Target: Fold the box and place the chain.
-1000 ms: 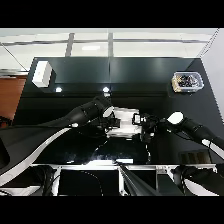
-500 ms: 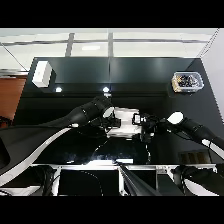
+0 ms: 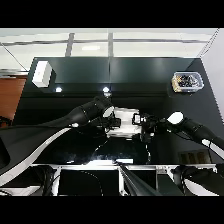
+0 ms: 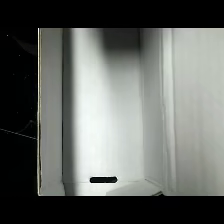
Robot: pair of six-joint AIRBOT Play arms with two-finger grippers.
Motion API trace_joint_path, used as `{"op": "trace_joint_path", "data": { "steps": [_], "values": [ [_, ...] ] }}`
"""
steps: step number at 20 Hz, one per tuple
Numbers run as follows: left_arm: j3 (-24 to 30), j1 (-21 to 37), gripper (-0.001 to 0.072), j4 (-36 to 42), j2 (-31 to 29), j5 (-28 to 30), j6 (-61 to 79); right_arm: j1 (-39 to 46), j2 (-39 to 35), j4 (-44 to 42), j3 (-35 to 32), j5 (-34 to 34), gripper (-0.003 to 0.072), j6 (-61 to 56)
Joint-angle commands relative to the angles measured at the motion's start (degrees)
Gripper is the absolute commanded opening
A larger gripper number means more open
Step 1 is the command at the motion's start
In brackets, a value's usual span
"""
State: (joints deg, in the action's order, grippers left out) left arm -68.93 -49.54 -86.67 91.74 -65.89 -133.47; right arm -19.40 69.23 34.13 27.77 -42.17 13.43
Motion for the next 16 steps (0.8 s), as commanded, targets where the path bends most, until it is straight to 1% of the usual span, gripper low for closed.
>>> {"op": "trace_joint_path", "data": {
  "steps": [1,2,4,7,8,9,12,14,16],
  "values": [
    [-0.8,0.0,0.0171,-0.3,0.0,0.4,0.2,0.0,0.0,0.0,0.0,0.0,0.0488,0.0],
    [-1.0,0.0,0.0153,-0.3,0.1,0.8,0.2,0.0,0.0,0.0,0.0,0.0,0.0488,0.0],
    [-1.3,0.0,0.0029,-0.3,0.1,0.9,0.2,0.0,0.0,0.0,0.0,0.0,0.0488,0.0],
    [-1.3,0.0,0.0028,-0.3,0.1,-0.4,0.7,0.0,0.0,0.0,0.0,0.0,0.049,0.1],
    [-1.3,0.0,0.0028,-0.3,0.3,-1.0,0.7,0.0,-0.1,0.0,0.0,-0.1,0.0521,-0.1],
    [-1.3,0.0,0.0028,-0.3,0.5,-1.3,0.6,0.0,-0.2,0.0,0.0,-0.1,0.0642,-1.5],
    [-1.3,0.0,0.0028,-0.2,0.6,-1.5,0.5,0.0,-2.3,3.6,0.1,-1.1,0.064,-8.8],
    [-1.3,0.0,0.0028,-0.1,0.6,-1.5,-0.5,0.0,-4.7,5.8,0.1,-2.8,0.0639,-9.3],
    [-1.3,0.0,0.0028,-0.1,0.6,-1.5,-0.5,0.0,-7.1,8.4,0.1,-2.8,0.0638,-9.3]
  ]
}}
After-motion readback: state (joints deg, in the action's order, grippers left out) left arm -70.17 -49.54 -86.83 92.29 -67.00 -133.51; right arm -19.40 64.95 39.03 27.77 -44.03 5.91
